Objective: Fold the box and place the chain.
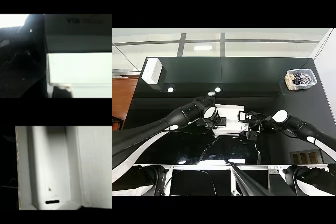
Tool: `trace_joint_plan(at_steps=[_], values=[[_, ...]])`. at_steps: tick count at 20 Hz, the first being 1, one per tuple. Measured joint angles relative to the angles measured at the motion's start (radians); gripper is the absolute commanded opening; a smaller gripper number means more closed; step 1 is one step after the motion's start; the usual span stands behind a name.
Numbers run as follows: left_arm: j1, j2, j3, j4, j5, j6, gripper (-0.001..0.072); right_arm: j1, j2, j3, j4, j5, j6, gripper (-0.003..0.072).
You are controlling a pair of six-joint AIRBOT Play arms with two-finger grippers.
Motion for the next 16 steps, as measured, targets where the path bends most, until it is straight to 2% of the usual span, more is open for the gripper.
trace_joint_plan(at_steps=[1, 5, 9, 10, 11, 13, 15, 16], values=[[0.0, 0.0, 0.0, 0.0, 0.008, 0.006, 0.0026, 0.0, 0.0, 0.0, -0.001, 0.0, -0.002, 0.0709], [0.002, 0.0, 0.0, 0.0, 0.017, 0.008, 0.0027, 0.0, 0.031, 0.006, -0.05, 0.007, 0.063, 0.0707], [0.002, 0.0, 0.0, 0.001, 0.018, 0.014, 0.0027, -0.001, 0.097, 0.02, -0.203, 0.049, 0.156, 0.0703], [0.002, 0.0, 0.0, 0.001, 0.018, 0.019, 0.0026, -0.001, 0.112, 0.022, -0.227, 0.055, 0.168, 0.0639], [0.002, 0.0, 0.0, 0.0, 0.018, 0.024, 0.0027, -0.001, 0.121, 0.023, -0.24, 0.056, 0.177, 0.0609], [0.002, 0.0, 0.0, 0.001, 0.018, 0.028, 0.0027, -0.001, 0.134, 0.025, -0.261, 0.062, 0.188, 0.0608], [0.002, 0.0, 0.0, 0.0, 0.017, 0.031, 0.0027, -0.001, 0.141, 0.025, -0.269, 0.065, 0.195, 0.0481], [0.002, 0.0, 0.0, 0.0, 0.017, 0.032, 0.0027, -0.001, 0.143, 0.026, -0.266, 0.067, 0.195, 0.048]])
